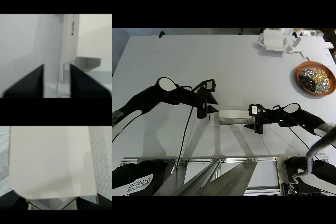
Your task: Fold the box and place the chain.
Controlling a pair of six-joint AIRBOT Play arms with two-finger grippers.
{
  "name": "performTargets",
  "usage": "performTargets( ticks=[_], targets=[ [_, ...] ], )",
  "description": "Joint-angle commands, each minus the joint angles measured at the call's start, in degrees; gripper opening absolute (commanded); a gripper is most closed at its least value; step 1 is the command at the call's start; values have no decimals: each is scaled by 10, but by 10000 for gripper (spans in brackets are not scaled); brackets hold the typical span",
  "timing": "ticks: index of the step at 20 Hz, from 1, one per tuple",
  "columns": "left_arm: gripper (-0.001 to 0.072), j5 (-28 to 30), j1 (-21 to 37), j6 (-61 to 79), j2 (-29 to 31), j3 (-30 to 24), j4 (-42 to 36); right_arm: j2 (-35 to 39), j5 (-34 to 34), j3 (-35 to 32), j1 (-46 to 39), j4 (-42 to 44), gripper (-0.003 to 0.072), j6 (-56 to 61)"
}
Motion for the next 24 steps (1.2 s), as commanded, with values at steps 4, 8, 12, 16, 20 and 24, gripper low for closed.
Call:
performTargets(
  ticks=[4,8,12,16,20,24],
  targets=[
    [4,-151,-33,-98,80,0,66,0,0,0,0,0,411,0],
    [4,-83,-125,-98,64,-1,61,0,0,0,0,0,411,0],
    [4,90,-174,-100,35,-1,30,0,0,0,0,0,411,0],
    [4,262,-174,-152,-3,-1,-21,0,0,0,0,0,411,0],
    [4,373,-174,-230,-25,-1,-25,0,0,0,0,0,411,0],
    [4,410,-172,-254,-40,-1,-25,0,0,0,0,0,411,0]
  ],
)
